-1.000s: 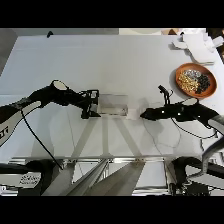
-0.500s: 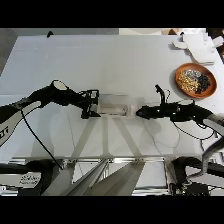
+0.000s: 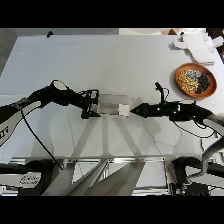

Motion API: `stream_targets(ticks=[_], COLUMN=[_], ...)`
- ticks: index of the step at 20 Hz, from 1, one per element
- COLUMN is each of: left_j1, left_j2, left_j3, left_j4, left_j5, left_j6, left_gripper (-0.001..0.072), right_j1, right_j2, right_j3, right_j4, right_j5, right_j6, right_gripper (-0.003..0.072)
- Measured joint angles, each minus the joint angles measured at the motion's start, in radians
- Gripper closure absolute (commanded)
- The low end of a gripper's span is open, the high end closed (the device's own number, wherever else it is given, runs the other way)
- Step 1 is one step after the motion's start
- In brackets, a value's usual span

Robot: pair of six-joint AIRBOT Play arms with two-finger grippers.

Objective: Fold the box and place the chain.

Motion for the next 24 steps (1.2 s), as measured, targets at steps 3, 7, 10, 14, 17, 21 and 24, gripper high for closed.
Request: stream_targets(ticks=[3,7,10,14,17,21,24], left_j1=[0.0,0.0,0.0,0.0,0.0,0.0,0.0], left_j2=[0.0,0.0,0.0,0.0,0.0,0.0,0.0], left_j3=[0.0,0.0,0.0,0.0,0.0,0.0,0.0], left_j4=[0.0,0.0,0.0,0.0,0.0,0.0,0.0], left_j5=[0.0,0.0,0.0,0.0,0.0,0.0,0.0], left_j6=[0.0,0.0,0.0,0.0,0.0,0.0,0.0], left_gripper=[0.0369,0.0369,0.0369,0.0369,0.0369,0.0369,0.0369], right_j1=[0.002,0.035,0.081,0.124,0.135,0.152,0.182], right_j2=[0.0,0.0,0.006,0.04,0.068,0.1,0.112], right_j3=[0.0,0.0,0.001,0.001,0.001,0.001,0.0], right_j4=[0.023,0.033,0.029,0.021,0.018,0.016,0.014], right_j5=[0.016,-0.001,-0.07,-0.177,-0.24,-0.297,-0.325], right_j6=[-0.003,-0.005,-0.021,-0.031,-0.029,-0.023,-0.021], right_gripper=[0.0364,0.0361,0.0346,0.0346,0.0347,0.0347,0.0239])
